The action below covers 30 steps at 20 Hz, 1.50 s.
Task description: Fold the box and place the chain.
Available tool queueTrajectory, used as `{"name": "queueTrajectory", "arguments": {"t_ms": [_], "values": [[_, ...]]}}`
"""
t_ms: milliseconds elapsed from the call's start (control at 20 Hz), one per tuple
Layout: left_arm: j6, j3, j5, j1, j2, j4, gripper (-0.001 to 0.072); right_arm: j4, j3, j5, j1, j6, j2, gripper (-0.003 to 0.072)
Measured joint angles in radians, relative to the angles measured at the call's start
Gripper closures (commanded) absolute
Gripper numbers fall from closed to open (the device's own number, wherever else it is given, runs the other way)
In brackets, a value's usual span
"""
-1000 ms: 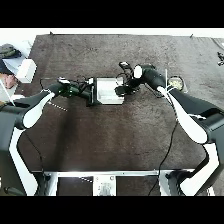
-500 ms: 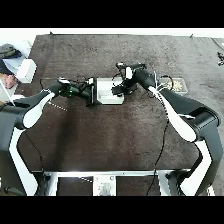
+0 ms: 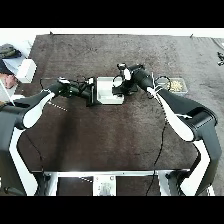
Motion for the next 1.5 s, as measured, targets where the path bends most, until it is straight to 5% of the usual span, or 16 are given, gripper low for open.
{"name": "queueTrajectory", "arguments": {"t_ms": [350, 400, 450, 900, 950, 1100, 1150, 1300, 1500], "values": [[0.000, 0.000, 0.000, 0.000, 0.000, 0.000, 0.0425, -0.043, 0.000, 0.007, 0.020, 0.066, -0.005, 0.0317], [0.000, 0.000, 0.000, 0.000, 0.000, 0.000, 0.0425, -0.050, 0.000, 0.008, 0.021, 0.073, -0.006, 0.0409], [0.000, 0.000, 0.000, 0.000, 0.000, 0.000, 0.0425, -0.056, 0.000, 0.008, 0.021, 0.079, -0.007, 0.0423], [0.000, 0.000, -0.001, 0.000, 0.000, 0.002, 0.0425, -0.076, -0.001, 0.010, 0.023, 0.117, -0.012, 0.0426], [0.000, 0.000, -0.001, 0.000, 0.000, 0.002, 0.0425, -0.076, -0.001, 0.016, 0.023, 0.121, -0.015, 0.0545], [-0.001, 0.000, 0.000, 0.000, 0.000, 0.001, 0.0425, -0.082, 0.000, 0.021, 0.026, 0.136, -0.025, 0.0571], [-0.001, 0.000, 0.000, 0.000, 0.000, 0.001, 0.0425, -0.084, 0.000, 0.021, 0.029, 0.137, -0.026, 0.0633], [-0.003, 0.000, 0.000, 0.000, 0.000, 0.001, 0.0425, -0.093, 0.000, 0.018, 0.036, 0.143, -0.030, 0.0632], [0.001, 0.000, -0.001, 0.000, 0.000, 0.000, 0.0425, -0.107, -0.002, 0.014, 0.040, 0.135, -0.033, 0.0390]]}}
